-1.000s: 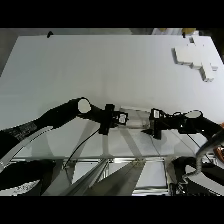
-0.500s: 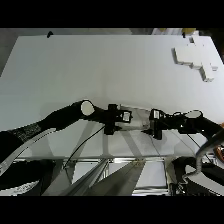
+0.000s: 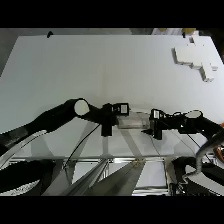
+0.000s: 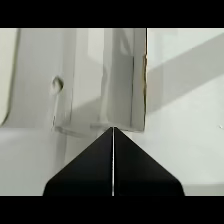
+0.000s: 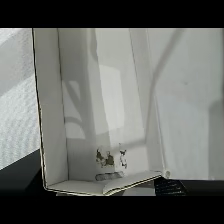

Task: Fold the box and place the chain.

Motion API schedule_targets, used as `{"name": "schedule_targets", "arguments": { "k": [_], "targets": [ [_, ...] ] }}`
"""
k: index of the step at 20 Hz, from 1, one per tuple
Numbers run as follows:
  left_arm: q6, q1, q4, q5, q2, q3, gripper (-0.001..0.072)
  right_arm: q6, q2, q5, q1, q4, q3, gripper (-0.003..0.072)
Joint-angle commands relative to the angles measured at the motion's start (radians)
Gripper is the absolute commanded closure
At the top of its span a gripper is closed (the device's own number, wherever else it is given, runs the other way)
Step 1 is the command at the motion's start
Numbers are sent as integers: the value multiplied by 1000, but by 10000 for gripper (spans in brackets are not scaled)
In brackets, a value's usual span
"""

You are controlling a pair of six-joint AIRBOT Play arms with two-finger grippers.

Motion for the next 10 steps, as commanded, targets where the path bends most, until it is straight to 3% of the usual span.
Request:
{"name": "schedule_targets", "arguments": {
  "k": [1, 5, 10],
  "targets": [
    [-440, 65, 218, -113, 130, 0, 706, 0, 0, 0, 0, 1, -1, 346],
    [-954, 181, 385, -163, 238, -5, 706, 0, 0, 0, 0, 1, -1, 346],
    [-1176, 239, 303, -123, 126, -70, 701, 0, 0, 0, 0, 1, -1, 346]
  ]
}}
